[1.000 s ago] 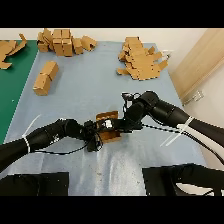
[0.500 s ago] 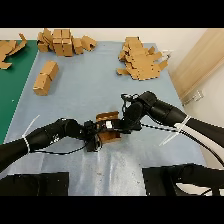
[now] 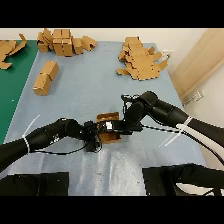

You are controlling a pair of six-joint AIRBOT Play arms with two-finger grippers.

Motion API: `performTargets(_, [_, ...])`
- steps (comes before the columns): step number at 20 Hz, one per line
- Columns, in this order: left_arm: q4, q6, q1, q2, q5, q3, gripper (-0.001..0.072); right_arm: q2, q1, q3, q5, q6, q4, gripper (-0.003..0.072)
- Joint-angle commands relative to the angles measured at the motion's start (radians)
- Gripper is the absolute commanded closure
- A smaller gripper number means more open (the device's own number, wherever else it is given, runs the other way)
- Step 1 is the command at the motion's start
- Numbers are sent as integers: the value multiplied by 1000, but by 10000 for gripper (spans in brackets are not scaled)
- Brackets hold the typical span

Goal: Fold the box.

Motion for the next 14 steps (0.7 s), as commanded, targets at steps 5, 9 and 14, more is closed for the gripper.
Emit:
performTargets(5, [2,-4,0,-10,0,-1,246,17,-1,0,-10,3,-32,370])
performTargets(9, [6,-4,0,-10,-7,-1,246,17,-1,0,-11,3,-32,371])
performTargets(14, [6,-4,0,-11,-10,0,246,14,-1,0,-55,3,-39,400])
